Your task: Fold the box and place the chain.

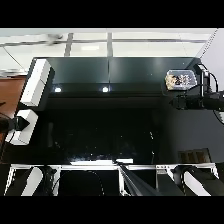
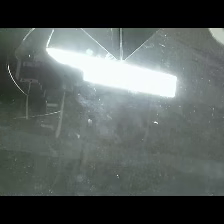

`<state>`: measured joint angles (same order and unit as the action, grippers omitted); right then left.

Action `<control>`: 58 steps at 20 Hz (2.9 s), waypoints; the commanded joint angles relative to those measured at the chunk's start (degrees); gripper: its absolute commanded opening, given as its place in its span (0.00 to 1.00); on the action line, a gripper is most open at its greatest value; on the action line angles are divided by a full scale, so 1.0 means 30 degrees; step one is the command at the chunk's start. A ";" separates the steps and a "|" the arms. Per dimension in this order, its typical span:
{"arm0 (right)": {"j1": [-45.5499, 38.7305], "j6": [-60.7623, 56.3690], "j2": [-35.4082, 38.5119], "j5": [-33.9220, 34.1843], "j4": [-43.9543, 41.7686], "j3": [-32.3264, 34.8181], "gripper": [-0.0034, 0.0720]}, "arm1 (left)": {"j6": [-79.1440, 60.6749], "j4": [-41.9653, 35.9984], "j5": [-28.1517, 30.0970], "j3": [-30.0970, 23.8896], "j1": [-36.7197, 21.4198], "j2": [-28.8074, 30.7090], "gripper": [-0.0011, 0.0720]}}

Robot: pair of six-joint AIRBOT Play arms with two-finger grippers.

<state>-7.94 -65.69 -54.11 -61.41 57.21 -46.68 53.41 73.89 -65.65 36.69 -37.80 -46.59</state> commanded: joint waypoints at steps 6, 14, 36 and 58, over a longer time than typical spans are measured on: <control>0.0000 -0.1326 0.0007 0.0044 -0.0066 0.0007 0.06 | -0.1384 -0.0780 0.5901 -0.0546 -0.0510 -0.1574 0.41; 0.0007 -0.2382 0.0007 -0.0444 -0.0066 0.0007 0.06 | -0.3541 -0.2419 0.7883 0.0204 0.0248 -0.5238 0.41; 0.5282 -0.1734 -0.0780 0.8648 0.1501 0.0634 0.06 | 0.4634 -0.5020 0.4794 0.3956 0.9391 0.1865 0.04; 0.5275 -0.1741 -0.2251 0.8116 0.4240 0.0685 0.06 | 1.0273 0.2499 0.8735 -0.1545 1.5395 0.2353 0.05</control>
<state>7.84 -70.91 -60.82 -37.06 69.89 -44.64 84.23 81.25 -39.57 32.08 8.34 -39.48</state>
